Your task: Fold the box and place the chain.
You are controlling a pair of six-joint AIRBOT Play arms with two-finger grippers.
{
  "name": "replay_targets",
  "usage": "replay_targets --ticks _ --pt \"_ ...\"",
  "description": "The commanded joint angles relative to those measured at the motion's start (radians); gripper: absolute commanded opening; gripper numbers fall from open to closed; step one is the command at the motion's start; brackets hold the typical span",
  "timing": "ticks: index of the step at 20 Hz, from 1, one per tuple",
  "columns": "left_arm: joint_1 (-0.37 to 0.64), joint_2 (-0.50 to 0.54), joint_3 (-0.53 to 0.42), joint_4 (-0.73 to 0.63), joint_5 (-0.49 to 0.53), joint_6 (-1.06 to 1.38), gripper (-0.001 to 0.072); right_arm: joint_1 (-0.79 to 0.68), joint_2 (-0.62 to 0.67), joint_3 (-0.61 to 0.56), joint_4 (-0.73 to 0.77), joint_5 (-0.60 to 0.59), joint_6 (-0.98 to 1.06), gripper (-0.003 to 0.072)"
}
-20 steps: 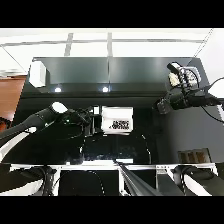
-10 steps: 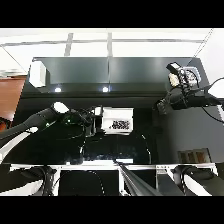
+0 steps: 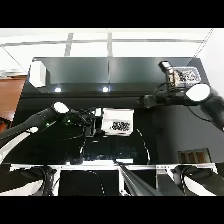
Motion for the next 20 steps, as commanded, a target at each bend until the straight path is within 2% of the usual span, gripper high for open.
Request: replay_targets --ticks 1,3,5,7,9,15,20 --pt "-0.001 -0.001 0.001 0.007 0.000 0.000 0.0397 0.100 -0.119 -0.004 0.092 -0.068 -0.032 0.0671" --pt "-0.001 -0.001 0.001 0.007 0.001 0.000 0.0397 0.135 -0.124 -0.001 0.091 0.032 -0.206 0.0671" --pt "-0.001 -0.001 0.001 0.007 0.000 0.000 0.0397 0.126 -0.106 0.038 0.076 0.182 -0.370 0.0671" --pt "-0.001 -0.001 0.001 0.007 0.001 0.000 0.0397 0.116 -0.087 0.086 0.017 0.290 -0.414 0.0671" --pt "-0.001 -0.001 0.001 0.007 0.001 0.000 0.0397 0.116 -0.085 0.092 0.003 0.347 -0.433 0.0671" --pt "-0.001 -0.001 0.001 0.007 0.001 0.000 0.0397 0.164 -0.114 0.092 -0.020 0.285 -0.555 0.0671" --pt "-0.001 -0.001 0.001 0.007 0.000 0.000 0.0397 0.191 -0.134 0.092 -0.020 0.282 -0.598 0.0670"
